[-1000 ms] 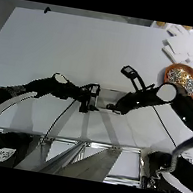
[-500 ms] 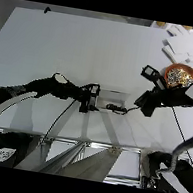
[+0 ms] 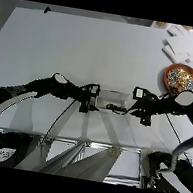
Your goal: Fold the box and place the chain.
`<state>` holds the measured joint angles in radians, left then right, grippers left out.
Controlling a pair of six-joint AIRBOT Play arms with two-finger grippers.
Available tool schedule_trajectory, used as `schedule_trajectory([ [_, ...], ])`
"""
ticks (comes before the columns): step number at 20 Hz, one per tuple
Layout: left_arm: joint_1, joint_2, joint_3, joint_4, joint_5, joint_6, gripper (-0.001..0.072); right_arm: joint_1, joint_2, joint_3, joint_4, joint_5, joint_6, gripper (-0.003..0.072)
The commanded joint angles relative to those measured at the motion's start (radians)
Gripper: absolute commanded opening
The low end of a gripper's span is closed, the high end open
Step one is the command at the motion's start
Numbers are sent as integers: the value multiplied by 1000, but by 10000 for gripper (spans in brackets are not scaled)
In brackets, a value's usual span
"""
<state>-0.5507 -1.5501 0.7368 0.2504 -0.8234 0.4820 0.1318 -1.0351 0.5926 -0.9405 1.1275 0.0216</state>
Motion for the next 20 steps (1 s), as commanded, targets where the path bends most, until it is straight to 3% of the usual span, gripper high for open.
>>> schedule_trajectory([
  [1, 0, 0, 0, 0, 0, 0, 207, 37, -36, -15, 21, -44, -60, 258],
  [8, 0, 0, 0, 0, 0, 0, 207, 37, -60, -15, 60, -60, -76, 240],
  [10, 0, 0, 0, 0, 0, 0, 207, 37, -60, -15, 60, -59, -75, 181],
  [13, 0, 0, 0, 0, 0, 0, 207, 37, -60, -15, 74, -58, -71, 177],
  [16, 0, 0, 0, 0, 0, 0, 207, 37, -60, -15, 80, -32, -71, 21],
  [20, 0, 0, 0, 0, 0, 0, 207, 36, -29, -15, -26, -26, 27, 21],
])
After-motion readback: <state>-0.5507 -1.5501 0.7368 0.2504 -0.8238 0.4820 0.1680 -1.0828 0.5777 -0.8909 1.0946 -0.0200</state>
